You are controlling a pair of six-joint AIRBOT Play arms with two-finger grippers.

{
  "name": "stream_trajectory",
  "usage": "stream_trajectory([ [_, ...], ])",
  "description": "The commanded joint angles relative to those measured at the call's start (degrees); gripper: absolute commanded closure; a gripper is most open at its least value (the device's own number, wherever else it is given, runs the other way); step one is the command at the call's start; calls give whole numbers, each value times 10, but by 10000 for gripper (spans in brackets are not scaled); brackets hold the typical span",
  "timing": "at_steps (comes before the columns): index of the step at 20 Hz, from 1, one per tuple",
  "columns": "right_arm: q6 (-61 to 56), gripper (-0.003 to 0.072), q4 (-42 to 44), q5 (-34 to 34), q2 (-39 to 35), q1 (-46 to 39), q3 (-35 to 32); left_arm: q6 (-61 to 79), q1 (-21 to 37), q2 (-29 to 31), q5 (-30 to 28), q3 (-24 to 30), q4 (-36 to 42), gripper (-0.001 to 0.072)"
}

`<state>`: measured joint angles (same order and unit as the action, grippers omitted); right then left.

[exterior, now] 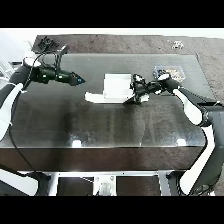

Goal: Fold the box and place the chain.

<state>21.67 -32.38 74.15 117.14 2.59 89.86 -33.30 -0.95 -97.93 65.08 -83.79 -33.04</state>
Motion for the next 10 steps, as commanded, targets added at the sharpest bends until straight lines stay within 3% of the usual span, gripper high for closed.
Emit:
stream_trajectory([
  [1, 0, 56, 0, 0, 0, 0, 0, -166, 11, 5, -25, 32, -60, 690],
  [3, 0, 56, 0, 0, 0, 0, 0, -233, 11, 5, -34, 55, -109, 689],
  [10, 0, 56, 0, 0, 0, 0, 0, -264, 11, 5, -38, 80, -113, 687],
])
